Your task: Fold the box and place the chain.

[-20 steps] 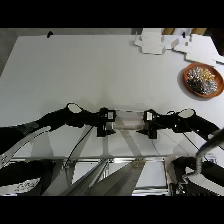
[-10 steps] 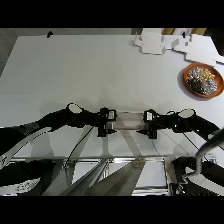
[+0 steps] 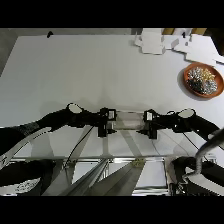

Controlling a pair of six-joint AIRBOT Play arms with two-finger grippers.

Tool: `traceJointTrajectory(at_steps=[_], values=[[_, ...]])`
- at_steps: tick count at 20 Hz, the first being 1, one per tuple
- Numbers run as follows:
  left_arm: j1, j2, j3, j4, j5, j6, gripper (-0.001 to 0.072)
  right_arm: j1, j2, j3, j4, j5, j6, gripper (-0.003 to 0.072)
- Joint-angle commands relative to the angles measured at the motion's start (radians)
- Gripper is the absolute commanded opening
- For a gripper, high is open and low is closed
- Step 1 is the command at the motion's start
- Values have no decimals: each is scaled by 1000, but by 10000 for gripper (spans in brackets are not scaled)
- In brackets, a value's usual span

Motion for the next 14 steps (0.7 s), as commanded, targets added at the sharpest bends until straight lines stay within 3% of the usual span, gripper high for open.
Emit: traceJointTrajectory(at_steps=[1, 8, 10, 11, 12, 13, 14], values=[[1, 0, 1, -1, 0, -3, 11, 1, 0, 0, 0, 0, 0, 434], [1, 0, 1, -1, 0, -3, 11, 1, 0, -1, 8, 1, 0, 433], [1, 0, 1, -1, 0, -3, 11, 1, 0, -1, -11, 27, 21, 390], [1, 0, 1, -1, -1, -3, 11, 0, 0, -1, -62, 34, 27, 416], [1, 0, 1, -1, -2, -3, 11, 0, 2, -1, -79, 32, 49, 592], [1, 0, 1, -1, -4, -3, 11, 0, 9, 0, -70, 20, 98, 700], [1, 0, 1, -1, -4, -3, 11, 0, 25, 0, -70, 21, 126, 701]])
